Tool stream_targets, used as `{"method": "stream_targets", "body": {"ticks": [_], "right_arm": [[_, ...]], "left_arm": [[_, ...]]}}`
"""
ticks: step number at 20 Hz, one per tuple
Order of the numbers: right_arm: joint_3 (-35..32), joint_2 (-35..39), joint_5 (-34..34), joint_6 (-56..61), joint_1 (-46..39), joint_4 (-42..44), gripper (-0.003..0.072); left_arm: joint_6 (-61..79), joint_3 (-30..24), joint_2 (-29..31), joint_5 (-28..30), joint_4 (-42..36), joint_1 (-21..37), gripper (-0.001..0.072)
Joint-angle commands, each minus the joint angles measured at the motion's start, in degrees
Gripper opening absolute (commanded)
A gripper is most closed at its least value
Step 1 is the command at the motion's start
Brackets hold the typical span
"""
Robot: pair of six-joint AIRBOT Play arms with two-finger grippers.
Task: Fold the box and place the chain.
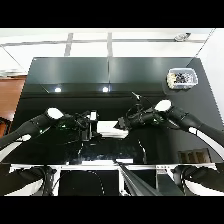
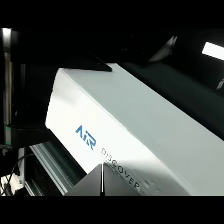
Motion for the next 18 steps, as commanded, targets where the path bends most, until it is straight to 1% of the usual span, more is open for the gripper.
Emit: {"method": "stream_targets", "body": {"ticks": [1, 4, 7, 9, 12, 14, 16, 18], "right_arm": [[0.0, -0.9, -0.3, 1.3, 0.5, -2.7, 0.0018], [0.4, 0.0, 0.4, 1.7, 0.2, -2.4, 0.0019], [2.1, 3.6, 2.4, 3.5, 0.0, -4.6, 0.0019], [4.9, 6.9, 8.0, 4.2, -1.6, -7.7, 0.0019], [7.9, 13.8, 17.4, 6.2, -7.8, -13.4, 0.0019], [7.9, 19.3, 22.9, 10.8, -13.5, -21.8, 0.0019], [7.9, 23.7, 27.7, 15.7, -17.6, -31.0, 0.0019], [7.9, 27.7, 31.3, 17.2, -20.9, -35.7, 0.0019]], "left_arm": [[0.0, 0.0, 0.0, 0.1, 0.0, 0.0, 0.0508], [0.0, 0.0, 0.0, 0.1, 0.0, 0.0, 0.0508], [0.0, 0.0, 0.0, -0.1, 0.0, 0.0, 0.0508], [0.0, 0.0, 0.0, -0.1, 0.0, 0.0, 0.0508], [-0.4, 0.0, 0.2, -0.1, 0.0, 0.0, 0.0508], [-2.1, 0.0, 0.9, -0.1, 0.2, 0.0, 0.0516], [-3.8, 0.0, 3.1, -0.3, 1.9, 0.0, 0.072], [-6.3, 0.0, 6.4, -0.3, 4.2, 0.0, 0.072]]}}
